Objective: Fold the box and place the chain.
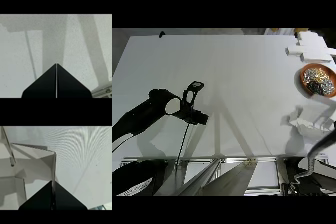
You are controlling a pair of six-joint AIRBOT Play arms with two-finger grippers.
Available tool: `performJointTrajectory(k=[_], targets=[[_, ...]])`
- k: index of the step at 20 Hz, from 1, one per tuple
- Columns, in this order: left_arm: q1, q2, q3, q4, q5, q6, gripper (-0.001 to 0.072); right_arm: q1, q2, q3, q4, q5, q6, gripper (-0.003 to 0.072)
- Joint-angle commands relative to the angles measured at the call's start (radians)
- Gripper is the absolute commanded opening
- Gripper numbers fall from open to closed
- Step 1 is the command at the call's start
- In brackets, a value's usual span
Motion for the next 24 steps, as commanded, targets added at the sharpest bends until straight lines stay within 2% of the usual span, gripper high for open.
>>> performJointTrajectory(k=[1, 8, 10, 13, 15, 18, 20, 21, 24], targets=[[0.000, 0.000, 0.000, 0.000, 0.000, 0.000, 0.0009, 0.104, 0.055, 0.000, 0.062, 0.054, 0.000, 0.0017], [0.000, 0.000, 0.000, 0.000, 0.000, 0.000, 0.0009, 0.464, 0.256, -0.023, 0.518, 0.176, -0.031, 0.0016], [0.000, 0.000, 0.000, 0.000, 0.000, 0.000, 0.0009, 0.586, 0.328, -0.096, 0.606, 0.144, -0.027, 0.0015], [0.000, 0.000, 0.000, 0.000, 0.000, 0.000, 0.0009, 0.776, 0.427, -0.247, 0.750, 0.026, -0.023, 0.0016], [0.000, 0.000, 0.000, 0.000, 0.000, 0.000, 0.0009, 0.892, 0.460, -0.322, 0.764, -0.050, 0.010, 0.0016], [0.000, 0.000, 0.000, 0.000, 0.013, 0.000, 0.0009, 1.019, 0.460, -0.374, 0.763, -0.102, 0.042, 0.0016], [0.000, 0.000, 0.000, 0.004, 0.080, 0.005, 0.0011, 1.075, 0.460, -0.381, 0.760, -0.130, 0.068, 0.0016], [0.000, 0.000, 0.000, 0.004, 0.095, 0.047, 0.0050, 1.092, 0.460, -0.381, 0.760, -0.146, 0.072, 0.0016], [0.018, 0.000, 0.000, -0.035, 0.118, 0.245, 0.0472, 1.103, 0.460, -0.381, 0.759, -0.181, 0.080, 0.0016]])
